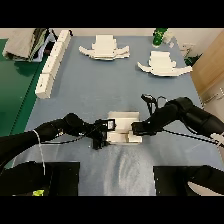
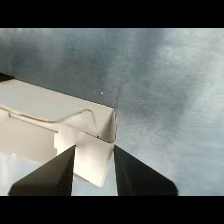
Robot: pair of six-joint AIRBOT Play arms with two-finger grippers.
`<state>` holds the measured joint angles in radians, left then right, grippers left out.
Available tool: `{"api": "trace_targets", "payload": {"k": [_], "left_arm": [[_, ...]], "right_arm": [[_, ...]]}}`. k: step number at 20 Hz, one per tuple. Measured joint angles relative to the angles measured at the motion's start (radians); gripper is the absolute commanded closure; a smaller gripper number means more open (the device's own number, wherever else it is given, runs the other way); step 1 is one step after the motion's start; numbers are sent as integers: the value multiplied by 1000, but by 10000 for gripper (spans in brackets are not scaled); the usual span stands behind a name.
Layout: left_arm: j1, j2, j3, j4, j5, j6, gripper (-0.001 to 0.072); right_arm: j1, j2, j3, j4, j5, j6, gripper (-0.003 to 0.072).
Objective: Fold the box.
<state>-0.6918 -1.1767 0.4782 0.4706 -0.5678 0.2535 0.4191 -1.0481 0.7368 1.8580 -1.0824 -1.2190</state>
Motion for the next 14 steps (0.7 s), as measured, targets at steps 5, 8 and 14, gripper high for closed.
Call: {"api": "trace_targets", "payload": {"k": [5, 8, 14], "left_arm": [[0, 0, 0, 0, 0, 0, 430], [0, 0, 0, 0, 0, 0, 430], [0, 0, 0, 0, 0, 0, 430]], "right_arm": [[175, -134, 120, -199, -79, 240, 338], [229, -212, 164, -254, -110, 335, 338], [263, -294, 191, -290, -132, 468, 338]]}}
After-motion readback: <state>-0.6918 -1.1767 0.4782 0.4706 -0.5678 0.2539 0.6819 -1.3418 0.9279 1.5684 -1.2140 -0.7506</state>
